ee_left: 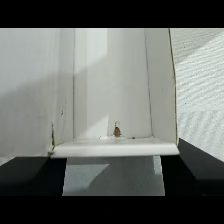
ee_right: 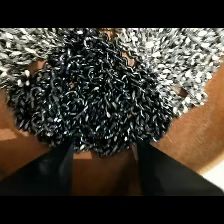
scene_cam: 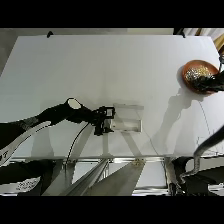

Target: Fold the box and place the chain.

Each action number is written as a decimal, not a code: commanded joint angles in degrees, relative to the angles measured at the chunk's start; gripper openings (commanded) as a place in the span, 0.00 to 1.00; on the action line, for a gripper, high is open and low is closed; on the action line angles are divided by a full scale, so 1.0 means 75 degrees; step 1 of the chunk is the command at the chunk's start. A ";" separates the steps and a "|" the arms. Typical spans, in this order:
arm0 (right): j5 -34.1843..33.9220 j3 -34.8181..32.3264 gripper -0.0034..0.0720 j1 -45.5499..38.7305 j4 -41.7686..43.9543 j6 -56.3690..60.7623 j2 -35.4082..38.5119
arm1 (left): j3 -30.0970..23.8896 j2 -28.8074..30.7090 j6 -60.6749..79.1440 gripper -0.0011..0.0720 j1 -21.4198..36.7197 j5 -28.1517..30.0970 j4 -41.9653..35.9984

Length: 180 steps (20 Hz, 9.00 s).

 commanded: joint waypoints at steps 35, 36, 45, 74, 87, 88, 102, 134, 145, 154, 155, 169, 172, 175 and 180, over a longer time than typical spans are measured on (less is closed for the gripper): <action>0.4176 0.0044 0.06 0.0414 0.3893 -0.1926 0.7490 | 0.0000 0.0000 0.0003 0.06 0.0000 0.0003 0.0003; 0.4281 0.0044 0.06 0.0653 0.3908 -0.1926 0.7717 | 0.0000 0.0000 0.0003 0.06 0.0000 0.0003 0.0003; 0.5056 0.0044 0.06 0.2390 0.4992 -0.1891 0.8961 | 0.0000 0.0000 0.0003 0.06 0.0000 0.0000 0.0003; 0.4057 -0.3075 0.06 0.2468 0.7146 -0.3870 0.8489 | 0.0000 0.0000 0.0003 0.06 0.0000 0.0003 0.0003; 0.2425 -0.3273 0.06 0.6187 0.5304 -0.3838 0.6105 | 0.0000 0.0000 0.0003 0.06 0.0000 0.0000 0.0003; 0.2340 -0.3279 0.06 0.6327 0.5138 -0.3789 0.5951 | 0.0000 0.0000 0.0003 0.06 0.0000 0.0003 0.0003; -0.1276 -0.5193 0.06 0.8058 0.5438 -0.3468 0.4683 | 0.0000 0.0000 0.0000 0.06 0.0000 0.0000 0.0003; -0.0242 -0.7393 0.35 0.6802 0.2833 -0.0090 0.7087 | 0.0000 0.0000 0.0003 0.06 0.0000 0.0000 0.0003; -0.1026 -0.7393 0.35 0.6802 0.3401 -0.0052 0.5954 | 0.0000 0.0000 0.0003 0.06 0.0000 0.0003 0.0003; -0.1072 -0.7393 0.34 0.6802 0.3424 0.0306 0.5954 | 0.0000 0.0000 0.0003 0.06 0.0000 0.0003 0.0003; -0.1058 -0.7393 0.33 0.6802 0.3416 0.0312 0.5954 | 0.0000 0.0000 0.0003 0.06 0.0000 0.0003 0.0003; -0.1405 -0.7393 0.29 0.7577 0.2183 0.1553 0.5954 | 0.0000 0.0000 0.0003 0.06 0.0000 0.0000 0.0003; -0.1565 -0.7393 0.29 0.7577 0.2212 0.1559 0.5954 | 0.0000 0.0000 0.0003 0.06 0.0000 0.0003 0.0003; -0.1562 -0.7393 0.29 0.7580 0.2343 0.1550 0.5951 | 0.0000 0.0000 0.0003 0.06 0.0000 0.0003 0.0003; -0.1425 -0.7393 0.28 0.7580 0.2390 0.1533 0.5951 | 0.0000 0.0000 0.0003 0.06 0.0000 0.0000 0.0003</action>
